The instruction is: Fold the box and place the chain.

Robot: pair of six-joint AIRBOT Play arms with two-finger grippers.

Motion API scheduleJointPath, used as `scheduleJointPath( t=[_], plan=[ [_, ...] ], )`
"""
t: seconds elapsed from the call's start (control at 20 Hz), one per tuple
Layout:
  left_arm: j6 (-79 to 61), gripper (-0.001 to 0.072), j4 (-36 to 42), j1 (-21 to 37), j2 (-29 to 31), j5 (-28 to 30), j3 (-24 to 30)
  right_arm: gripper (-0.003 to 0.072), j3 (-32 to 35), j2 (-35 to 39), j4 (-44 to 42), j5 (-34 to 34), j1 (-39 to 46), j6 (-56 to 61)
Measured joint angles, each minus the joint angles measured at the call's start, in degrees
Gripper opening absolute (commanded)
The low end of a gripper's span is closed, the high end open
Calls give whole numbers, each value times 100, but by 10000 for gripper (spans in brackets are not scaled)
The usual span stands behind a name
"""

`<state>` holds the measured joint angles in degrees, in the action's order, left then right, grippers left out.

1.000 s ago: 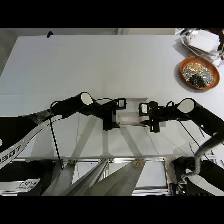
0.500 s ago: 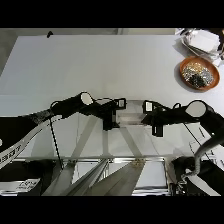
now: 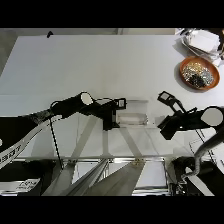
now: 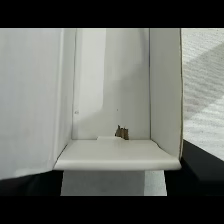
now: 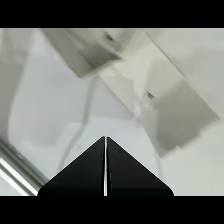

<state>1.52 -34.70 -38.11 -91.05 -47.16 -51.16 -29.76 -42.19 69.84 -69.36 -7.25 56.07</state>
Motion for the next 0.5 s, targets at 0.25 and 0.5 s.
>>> scheduleJointPath(
  t=[0.25,0.5],
  plan=[
    [-2,314,0,0,0,0,-2,11,66,9,354,120,807,1163],
    [0,314,-2,0,0,0,0,11,273,-315,369,476,1093,1510]
  ],
)
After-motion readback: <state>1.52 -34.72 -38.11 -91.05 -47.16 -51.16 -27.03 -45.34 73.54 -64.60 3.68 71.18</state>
